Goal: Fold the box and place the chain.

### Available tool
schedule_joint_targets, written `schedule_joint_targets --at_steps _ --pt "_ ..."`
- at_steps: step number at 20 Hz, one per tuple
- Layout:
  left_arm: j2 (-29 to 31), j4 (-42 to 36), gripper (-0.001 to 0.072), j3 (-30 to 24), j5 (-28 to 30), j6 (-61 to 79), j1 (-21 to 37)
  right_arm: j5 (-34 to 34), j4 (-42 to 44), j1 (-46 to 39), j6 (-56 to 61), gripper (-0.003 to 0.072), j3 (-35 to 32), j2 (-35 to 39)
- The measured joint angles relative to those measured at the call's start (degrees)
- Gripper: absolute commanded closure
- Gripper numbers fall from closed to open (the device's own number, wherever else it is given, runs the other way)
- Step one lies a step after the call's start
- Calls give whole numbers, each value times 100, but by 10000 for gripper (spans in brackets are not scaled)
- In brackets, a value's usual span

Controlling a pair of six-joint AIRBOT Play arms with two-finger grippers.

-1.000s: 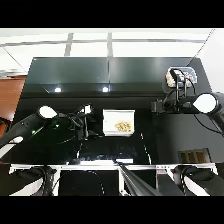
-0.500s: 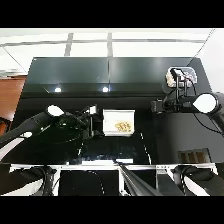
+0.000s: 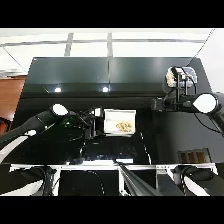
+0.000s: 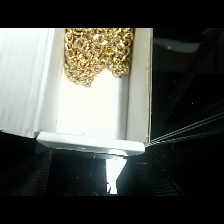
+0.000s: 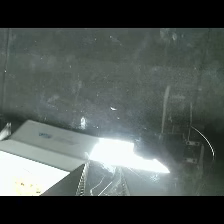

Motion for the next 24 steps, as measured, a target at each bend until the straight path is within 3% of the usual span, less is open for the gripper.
schedule_joint_targets --at_steps 12,20,21,22,23,24 --pt "-155 282 4 260 363 -15 -181 -39 0 0 -2 412 0 0" --pt "-476 282 5 529 -26 -20 -223 -35 4 0 -2 412 0 0" --pt "-483 284 21 535 -81 -20 -229 -35 4 0 -2 413 0 0" --pt "-494 275 115 544 -96 -17 -229 -35 4 0 -2 412 0 0" --pt "-496 282 277 546 -122 -17 -229 -35 4 0 -2 412 0 0" --pt "-501 280 306 551 -138 -4 -229 -35 4 0 -2 412 0 0"
